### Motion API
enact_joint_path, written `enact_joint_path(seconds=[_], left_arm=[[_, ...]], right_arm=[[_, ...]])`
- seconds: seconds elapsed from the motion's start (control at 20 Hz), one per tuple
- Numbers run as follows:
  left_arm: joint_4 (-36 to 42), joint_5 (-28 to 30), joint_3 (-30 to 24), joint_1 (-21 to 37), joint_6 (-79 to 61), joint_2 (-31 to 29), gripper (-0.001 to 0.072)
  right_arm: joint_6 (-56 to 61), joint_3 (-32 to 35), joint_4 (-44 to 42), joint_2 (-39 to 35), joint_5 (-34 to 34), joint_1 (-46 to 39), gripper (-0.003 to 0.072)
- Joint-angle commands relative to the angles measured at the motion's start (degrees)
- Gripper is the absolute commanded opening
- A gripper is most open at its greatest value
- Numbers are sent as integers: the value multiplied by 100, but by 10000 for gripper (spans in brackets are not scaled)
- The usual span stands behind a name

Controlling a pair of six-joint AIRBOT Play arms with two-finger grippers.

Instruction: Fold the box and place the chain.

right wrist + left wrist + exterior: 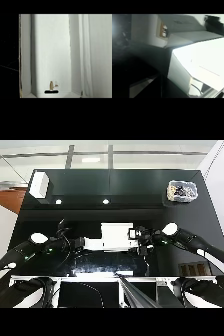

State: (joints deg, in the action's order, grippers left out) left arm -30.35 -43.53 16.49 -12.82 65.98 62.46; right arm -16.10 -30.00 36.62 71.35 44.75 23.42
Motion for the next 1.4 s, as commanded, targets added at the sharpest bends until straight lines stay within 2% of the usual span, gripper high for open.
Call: enact_joint_path(seconds=[0.0,0.15,0.2,0.25,0.3,0.4,0.45,0.6,0.75,1.2,1.35], left_arm=[[111,11,2,-133,-131,39,27],[107,-160,101,-138,-177,37,33],[107,-181,166,-140,-219,37,110],[105,-271,269,-140,-306,37,242],[103,-380,385,-140,-391,37,424],[101,-614,625,-140,-557,37,659],[98,-697,721,-140,-555,37,714],[101,-925,929,-184,-555,37,715],[103,-868,1045,-448,-457,37,710],[11,289,1062,-1458,219,39,707],[-455,608,1082,-1777,859,39,706]], right_arm=[[0,2,0,4,2,4,447],[0,2,0,4,2,4,447],[0,2,0,4,2,4,447],[0,2,0,4,2,4,447],[0,2,0,4,2,4,447],[0,2,0,4,2,4,447],[0,2,0,4,2,4,447],[0,2,0,4,2,4,447],[0,2,0,4,2,4,447],[0,2,0,4,2,4,447],[0,2,0,4,2,4,447]])
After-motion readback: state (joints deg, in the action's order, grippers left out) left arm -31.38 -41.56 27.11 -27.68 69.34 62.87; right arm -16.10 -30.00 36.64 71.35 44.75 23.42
